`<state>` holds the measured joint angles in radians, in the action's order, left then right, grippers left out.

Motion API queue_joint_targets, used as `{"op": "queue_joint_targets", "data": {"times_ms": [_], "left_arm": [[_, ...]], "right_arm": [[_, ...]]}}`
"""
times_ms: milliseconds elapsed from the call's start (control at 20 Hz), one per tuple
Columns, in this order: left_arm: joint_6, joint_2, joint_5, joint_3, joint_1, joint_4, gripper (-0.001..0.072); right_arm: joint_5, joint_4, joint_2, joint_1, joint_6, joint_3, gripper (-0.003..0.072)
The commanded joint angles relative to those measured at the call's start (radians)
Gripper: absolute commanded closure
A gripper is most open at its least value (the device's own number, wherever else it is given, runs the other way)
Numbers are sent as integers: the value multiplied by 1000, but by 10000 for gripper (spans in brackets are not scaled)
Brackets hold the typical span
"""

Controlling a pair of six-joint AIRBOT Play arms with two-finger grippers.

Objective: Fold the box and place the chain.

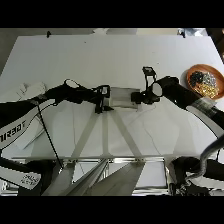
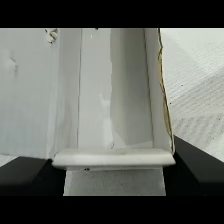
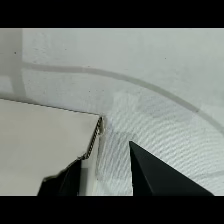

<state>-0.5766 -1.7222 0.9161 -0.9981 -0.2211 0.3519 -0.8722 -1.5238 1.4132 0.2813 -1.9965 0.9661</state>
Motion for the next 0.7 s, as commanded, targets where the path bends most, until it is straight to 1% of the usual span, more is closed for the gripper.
{"op": "queue_joint_targets", "data": {"times_ms": [0, 200, 350, 400, 450, 650], "left_arm": [[0, 0, -3, 0, 1, 0, 554], [0, 0, -3, 0, 1, 0, 554], [0, 0, -3, 0, 1, 0, 554], [0, 0, -3, 0, 1, 0, 554], [0, 0, -3, 0, 1, 0, 554], [0, 0, -3, 0, 1, 0, 554]], "right_arm": [[-24, -13, 7, 10, -48, 0, 396], [-2, -16, 45, 58, -55, 0, 396], [12, -26, 64, 66, -158, 0, 398], [17, -32, 64, 65, -185, 0, 447], [22, -32, 64, 66, -188, 1, 673], [50, -32, 64, 68, -203, 1, 677]]}}
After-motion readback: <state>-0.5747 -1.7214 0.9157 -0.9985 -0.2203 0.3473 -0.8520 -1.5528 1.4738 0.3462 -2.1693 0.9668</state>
